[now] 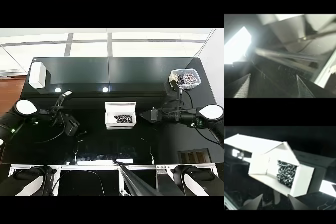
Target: Fold the box and place the chain.
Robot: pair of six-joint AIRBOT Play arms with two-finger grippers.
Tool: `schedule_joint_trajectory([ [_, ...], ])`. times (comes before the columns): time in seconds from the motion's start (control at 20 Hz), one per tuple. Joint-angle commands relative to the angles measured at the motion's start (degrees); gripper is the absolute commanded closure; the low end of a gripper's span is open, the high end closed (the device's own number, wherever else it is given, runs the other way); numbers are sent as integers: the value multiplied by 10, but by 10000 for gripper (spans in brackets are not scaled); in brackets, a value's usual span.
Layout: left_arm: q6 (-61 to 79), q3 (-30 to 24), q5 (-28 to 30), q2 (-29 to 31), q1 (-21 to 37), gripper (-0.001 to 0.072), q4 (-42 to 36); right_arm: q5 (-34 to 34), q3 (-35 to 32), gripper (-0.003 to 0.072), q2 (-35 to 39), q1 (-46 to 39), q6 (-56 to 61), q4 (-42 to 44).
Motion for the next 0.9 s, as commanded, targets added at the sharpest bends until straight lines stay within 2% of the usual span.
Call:
schedule_joint_trajectory([
  [0.0, 408, -10, 87, -23, -36, -11, -94, -10, 0, 323, 0, 0, 2, -2],
  [0.05, 439, -2, 123, -31, -65, -11, -68, -10, 0, 322, 0, 0, 2, -3],
  [0.1, 438, 8, 137, -49, -80, -10, -74, -11, 0, 323, 0, 0, 1, -3],
  [0.25, 445, 45, 132, -131, -104, -8, -130, -30, 0, 323, 0, 0, -3, -7],
  [0.35, 453, 70, 140, -171, -113, -7, -105, -34, 0, 323, 0, 0, -3, -8],
  [0.5, 453, 89, 140, -211, -113, -7, -138, -45, 0, 323, 0, 0, -3, -12],
  [0.6, 453, 101, 143, -234, -117, -1, -125, -50, 0, 323, 0, 0, -3, -12],
  [0.85, 453, 112, 145, -254, -129, -1, -122, -53, 0, 323, 0, 0, -3, -16],
])
